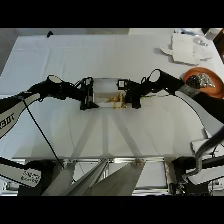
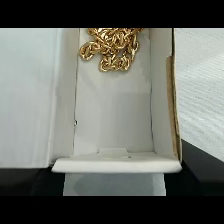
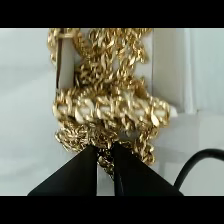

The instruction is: Fold the box and place the chain.

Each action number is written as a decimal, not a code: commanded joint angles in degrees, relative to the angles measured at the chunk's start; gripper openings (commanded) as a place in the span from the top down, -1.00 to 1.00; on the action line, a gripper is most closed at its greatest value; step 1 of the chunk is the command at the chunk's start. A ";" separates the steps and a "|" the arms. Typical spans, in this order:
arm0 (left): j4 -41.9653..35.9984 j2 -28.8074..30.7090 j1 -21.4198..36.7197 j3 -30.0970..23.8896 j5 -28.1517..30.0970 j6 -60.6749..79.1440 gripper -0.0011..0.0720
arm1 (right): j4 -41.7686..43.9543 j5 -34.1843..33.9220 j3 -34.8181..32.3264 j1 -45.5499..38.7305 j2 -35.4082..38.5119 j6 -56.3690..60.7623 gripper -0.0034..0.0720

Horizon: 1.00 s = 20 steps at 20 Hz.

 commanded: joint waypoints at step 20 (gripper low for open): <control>0.00 -0.02 0.00 0.02 0.02 0.02 -0.11 | -0.09 -18.73 0.11 12.61 15.47 25.42 0.88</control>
